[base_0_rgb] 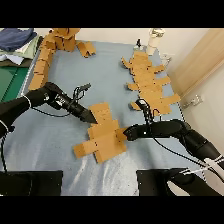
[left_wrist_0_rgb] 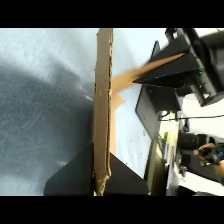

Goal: Fold the box.

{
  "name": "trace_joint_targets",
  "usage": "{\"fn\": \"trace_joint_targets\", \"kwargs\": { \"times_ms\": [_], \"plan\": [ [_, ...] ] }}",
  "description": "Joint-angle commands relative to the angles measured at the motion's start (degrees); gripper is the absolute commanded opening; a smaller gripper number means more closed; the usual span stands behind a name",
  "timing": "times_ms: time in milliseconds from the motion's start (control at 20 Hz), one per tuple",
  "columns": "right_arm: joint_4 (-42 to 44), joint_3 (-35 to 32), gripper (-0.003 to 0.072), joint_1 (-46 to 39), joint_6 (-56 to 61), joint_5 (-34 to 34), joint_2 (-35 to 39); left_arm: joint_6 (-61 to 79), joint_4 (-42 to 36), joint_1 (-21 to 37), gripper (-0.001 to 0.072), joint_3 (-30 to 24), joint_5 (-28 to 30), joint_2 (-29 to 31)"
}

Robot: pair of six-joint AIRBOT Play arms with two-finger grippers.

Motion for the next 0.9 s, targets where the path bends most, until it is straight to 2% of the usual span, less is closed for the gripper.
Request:
{"fn": "trace_joint_targets", "kwargs": {
  "times_ms": [0, 200, 350, 550, 600, 650, 850],
  "plan": [
    [-0.4, 0.1, 0.0287, -0.1, 0.3, 0.2, 0.1, 3.2, -0.2, 0.1, 0.0012, 0.0, -0.1, 0.0],
    [-9.8, 4.5, 0.0293, -1.3, 6.9, -1.2, 0.2, 6.8, -0.6, 0.0, 0.0011, 0.0, -0.1, 0.5],
    [-18.9, 11.2, 0.0301, -3.0, 13.0, -6.7, 0.2, 10.6, -1.1, 0.0, 0.001, 0.0, 1.2, 2.4],
    [-20.6, 17.9, 0.0296, -4.1, 17.8, -13.8, 0.2, 16.7, -5.3, -0.2, 0.0011, 0.0, 6.1, 5.2],
    [-19.7, 18.7, 0.0232, -4.0, 19.5, -14.9, 0.3, 17.9, -5.5, -0.7, 0.0011, 0.0, 7.4, 5.5],
    [-18.1, 18.9, 0.0006, -4.0, 20.3, -15.6, 0.5, 19.0, -4.9, -1.5, 0.0011, 0.0, 8.3, 5.7],
    [-13.3, 18.8, 0.0001, -3.4, 20.6, -16.0, 0.7, 21.1, 3.3, -8.0, 0.0011, 0.0, 11.4, 5.8]
  ]
}}
